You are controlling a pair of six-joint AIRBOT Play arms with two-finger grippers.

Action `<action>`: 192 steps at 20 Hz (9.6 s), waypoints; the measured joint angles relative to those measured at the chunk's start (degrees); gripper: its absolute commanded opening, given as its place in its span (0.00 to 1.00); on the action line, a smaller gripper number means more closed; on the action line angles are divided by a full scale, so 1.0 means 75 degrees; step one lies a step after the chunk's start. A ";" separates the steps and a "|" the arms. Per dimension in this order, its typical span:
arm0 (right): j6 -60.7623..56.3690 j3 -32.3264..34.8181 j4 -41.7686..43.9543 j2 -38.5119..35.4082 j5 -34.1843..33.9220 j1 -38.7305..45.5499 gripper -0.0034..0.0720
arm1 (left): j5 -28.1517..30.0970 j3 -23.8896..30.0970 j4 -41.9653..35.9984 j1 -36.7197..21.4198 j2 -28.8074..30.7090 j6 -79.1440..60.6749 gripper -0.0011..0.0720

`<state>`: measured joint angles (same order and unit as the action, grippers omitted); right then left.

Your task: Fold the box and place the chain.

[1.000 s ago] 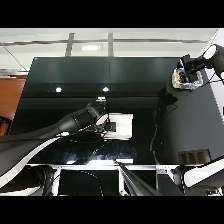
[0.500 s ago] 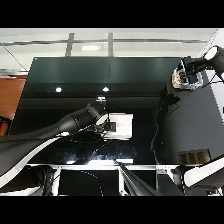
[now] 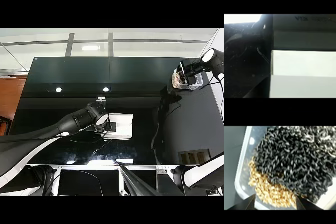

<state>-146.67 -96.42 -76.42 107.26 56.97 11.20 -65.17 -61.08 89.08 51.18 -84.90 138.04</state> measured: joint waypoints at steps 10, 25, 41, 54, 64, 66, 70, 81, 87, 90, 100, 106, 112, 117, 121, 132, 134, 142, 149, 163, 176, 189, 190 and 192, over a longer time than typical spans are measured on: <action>0.1014 0.0006 0.0726 0.0143 -0.0271 0.0061 0.06 | 0.0006 0.0000 0.0000 0.0000 0.0000 0.0000 0.05; 0.7120 -0.0023 0.2157 -0.3232 0.0950 0.0694 0.05 | 0.0012 0.0000 0.0000 0.0000 0.0000 0.0000 0.05; 0.8757 0.0367 0.2425 -0.7618 0.2652 -0.0597 0.05 | 0.0023 0.0000 -0.0006 0.0000 -0.0003 0.0003 0.06; 0.9704 0.2879 0.3815 -0.8510 0.4739 -0.2760 0.05 | 0.0023 0.0000 -0.0006 0.0000 -0.0003 0.0003 0.06; 1.0698 0.4438 0.5694 -0.7732 0.3660 -0.3436 0.05 | 0.0006 0.0000 -0.0009 0.0000 -0.0003 0.0003 0.06; 1.0803 0.4896 0.5642 -0.7440 0.3328 -0.3550 0.05 | 0.0003 0.0000 -0.0006 0.0000 -0.0003 0.0006 0.06; 1.0958 0.5619 0.5525 -0.6650 0.2597 -0.3853 0.06 | 0.0000 0.0000 -0.0006 0.0000 -0.0003 0.0006 0.06; 1.1004 0.5922 0.4928 -0.5493 0.1920 -0.3657 0.81 | 0.0000 0.0000 -0.0003 0.0000 -0.0003 0.0003 0.06; 0.9777 0.6135 0.2719 -0.5843 0.0385 -0.1172 1.00 | 0.0003 0.0000 0.0000 0.0000 -0.0003 0.0003 0.06; 0.8842 0.6155 0.2014 -0.5336 -0.1545 -0.0644 1.00 | 0.0000 0.0000 0.0000 0.0000 -0.0003 0.0003 0.06; 0.6441 0.5129 0.1422 -0.2932 -0.3544 -0.0379 1.00 | 0.0000 0.0000 0.0003 0.0000 -0.0003 0.0003 0.06; 0.6021 0.4954 0.1775 -0.2419 -0.3908 -0.0443 0.05 | 0.0000 0.0000 0.0003 0.0000 -0.0003 0.0003 0.06; 0.6382 0.4357 0.1926 -0.2515 -0.3101 -0.0361 0.06 | 0.0000 0.0000 0.0003 0.0000 -0.0003 0.0003 0.06; 0.7784 0.3896 0.1955 -0.4016 -0.1358 -0.0146 0.06 | 0.0003 0.0000 0.0003 0.0000 -0.0003 0.0003 0.06; 0.8699 0.3223 0.2241 -0.5671 -0.0082 -0.0087 0.06 | 0.0003 0.0000 0.0003 0.0000 -0.0003 0.0003 0.06; 0.9358 0.1425 0.3480 -0.7714 0.2535 -0.0498 0.06 | 0.0006 0.0000 0.0003 0.0000 -0.0003 0.0003 0.06; 0.9366 0.1495 0.3634 -0.7796 0.2940 -0.0947 0.06 | 0.0006 0.0000 0.0003 0.0000 -0.0003 0.0003 0.06; 0.9314 0.4080 0.4121 -0.7793 0.3121 -0.3416 0.06 | 0.0009 0.0000 0.0003 0.0000 -0.0003 0.0003 0.06; 0.9331 0.5724 0.4485 -0.6904 0.1818 -0.4654 0.06 | 0.0012 0.0000 0.0003 0.0000 -0.0003 0.0003 0.06; 0.9431 0.5974 0.4616 -0.6056 0.1265 -0.4639 0.52 | 0.0023 0.0000 0.0006 0.0000 -0.0003 0.0003 0.06; 0.7329 0.6152 0.0656 -0.5671 -0.2174 -0.1492 1.00 | 0.0026 0.0000 0.0026 0.0000 -0.0003 0.0003 0.06; 0.4809 0.4555 0.0189 -0.2527 -0.3092 -0.1105 0.76 | 0.0026 0.0000 0.0029 0.0000 -0.0003 0.0003 0.06; 0.4759 0.4479 0.0189 -0.2419 -0.3083 -0.1105 0.63 | 0.0026 0.0000 0.0029 0.0000 -0.0003 0.0003 0.06; 0.4692 0.4377 0.0189 -0.2276 -0.3101 -0.1099 0.44 | 0.0023 0.0000 0.0029 0.0000 -0.0003 0.0003 0.06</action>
<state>-111.48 -63.59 -75.00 90.19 33.71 2.96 -64.99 -61.08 89.30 51.18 -84.93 138.06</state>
